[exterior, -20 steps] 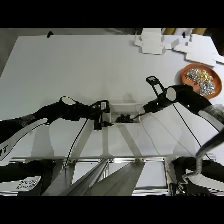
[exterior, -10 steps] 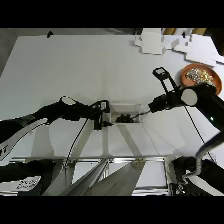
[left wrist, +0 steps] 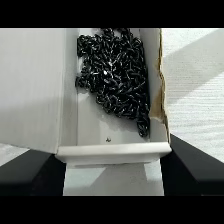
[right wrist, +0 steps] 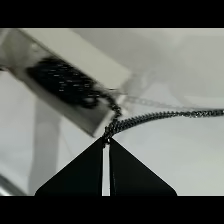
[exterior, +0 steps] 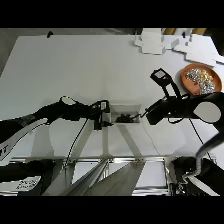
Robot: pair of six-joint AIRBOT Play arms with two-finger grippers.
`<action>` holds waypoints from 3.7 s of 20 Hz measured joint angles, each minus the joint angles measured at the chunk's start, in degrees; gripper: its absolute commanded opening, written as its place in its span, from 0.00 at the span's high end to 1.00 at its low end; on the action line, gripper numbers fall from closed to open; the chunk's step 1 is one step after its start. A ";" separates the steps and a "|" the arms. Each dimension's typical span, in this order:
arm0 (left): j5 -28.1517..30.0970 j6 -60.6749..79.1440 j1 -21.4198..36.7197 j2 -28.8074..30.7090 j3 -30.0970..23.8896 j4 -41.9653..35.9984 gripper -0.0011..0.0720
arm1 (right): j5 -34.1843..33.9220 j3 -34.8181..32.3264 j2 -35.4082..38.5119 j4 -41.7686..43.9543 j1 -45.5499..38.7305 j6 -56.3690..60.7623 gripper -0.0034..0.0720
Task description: Fold the box and place the chain.
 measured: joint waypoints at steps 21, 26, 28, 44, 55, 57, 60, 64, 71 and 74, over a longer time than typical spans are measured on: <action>0.00 0.00 0.00 0.00 0.00 0.00 0.52 | -16.94 0.02 0.76 37.64 5.38 -23.96 0.93; 0.00 0.00 0.00 0.00 0.00 0.00 0.52 | -19.19 2.19 0.76 40.24 5.38 -26.91 0.93; 0.00 -0.02 0.00 0.00 0.00 -0.02 0.52 | -19.56 4.26 0.76 40.22 5.38 -27.28 0.93; 0.00 0.00 0.00 0.00 0.00 0.00 0.52 | -15.58 9.53 -2.78 22.23 5.38 -23.30 0.93; 0.00 0.00 0.00 0.00 0.00 0.00 0.52 | -1.46 13.44 -16.90 15.28 4.59 -21.79 0.60; 0.00 0.00 0.00 0.00 0.00 0.00 0.52 | 1.38 17.94 -19.63 14.58 2.82 -22.64 0.78; 0.00 0.00 0.00 0.00 0.00 0.00 0.52 | 3.72 23.12 -24.11 14.03 -0.37 -25.53 0.92; 0.00 0.00 0.00 0.00 0.00 0.00 0.52 | 5.51 25.16 -30.38 13.79 -2.60 -30.34 0.92; 0.00 0.00 0.00 0.00 0.00 0.00 0.52 | 6.75 20.50 -33.77 19.43 -2.86 -40.72 0.77; 0.00 0.00 0.00 0.00 0.00 0.00 0.52 | 7.10 18.29 -33.53 21.77 -1.90 -44.17 0.70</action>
